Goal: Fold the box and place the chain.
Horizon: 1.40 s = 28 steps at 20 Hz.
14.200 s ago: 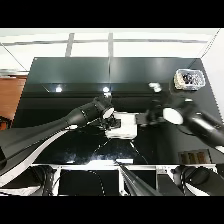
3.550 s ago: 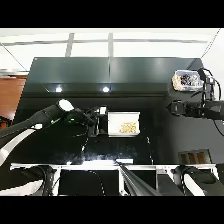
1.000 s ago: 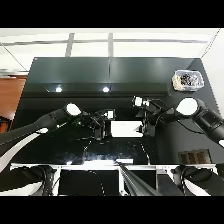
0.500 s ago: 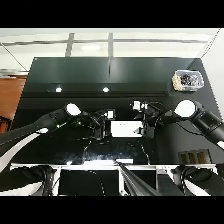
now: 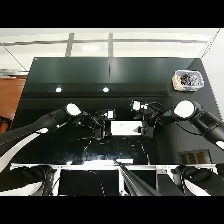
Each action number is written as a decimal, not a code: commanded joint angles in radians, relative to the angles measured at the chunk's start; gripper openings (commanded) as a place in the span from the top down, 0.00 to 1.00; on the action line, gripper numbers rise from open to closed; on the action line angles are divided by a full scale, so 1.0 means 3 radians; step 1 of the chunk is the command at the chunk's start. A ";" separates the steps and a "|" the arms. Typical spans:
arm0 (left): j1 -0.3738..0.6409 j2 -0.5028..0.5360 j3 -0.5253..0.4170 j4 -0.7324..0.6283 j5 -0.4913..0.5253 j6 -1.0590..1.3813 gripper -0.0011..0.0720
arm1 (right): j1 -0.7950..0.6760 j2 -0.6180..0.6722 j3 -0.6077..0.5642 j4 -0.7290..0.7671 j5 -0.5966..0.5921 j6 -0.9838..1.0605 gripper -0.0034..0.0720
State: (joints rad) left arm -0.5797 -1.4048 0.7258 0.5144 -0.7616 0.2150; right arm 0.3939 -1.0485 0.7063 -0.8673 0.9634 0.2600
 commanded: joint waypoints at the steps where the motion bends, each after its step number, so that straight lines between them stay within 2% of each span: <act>1: 0.0000 -0.0001 0.0000 0.0001 -0.0003 0.0005 0.55 | 0.0004 -0.0005 -0.0004 0.0024 -0.0005 -0.0047 0.31; 3: 0.0000 -0.0001 0.0000 0.0001 -0.0004 0.0005 0.55 | 0.0004 -0.0005 -0.0004 0.0086 0.0008 -0.0045 0.31; 5: 0.0000 -0.0001 0.0000 0.0001 -0.0004 0.0005 0.55 | 0.0004 -0.0005 -0.0004 0.0170 0.0017 -0.0036 0.60; 6: 0.0000 -0.0001 0.0000 0.0003 -0.0004 0.0005 0.55 | 0.0004 -0.0005 -0.0004 0.0172 0.0019 -0.0033 0.63; 23: 0.0000 -0.0001 0.0000 0.0003 -0.0004 0.0005 0.55 | 0.0004 -0.0015 -0.0134 0.0189 -0.0001 0.0003 0.63; 28: 0.0000 -0.0001 0.0000 0.0003 -0.0004 0.0005 0.55 | 0.0004 -0.0015 -0.0134 0.0221 -0.0136 0.0080 0.63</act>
State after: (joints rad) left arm -0.5793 -1.4048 0.7258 0.5152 -0.7635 0.2165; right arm 0.3939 -1.0523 0.6666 -0.8078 0.9459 0.2756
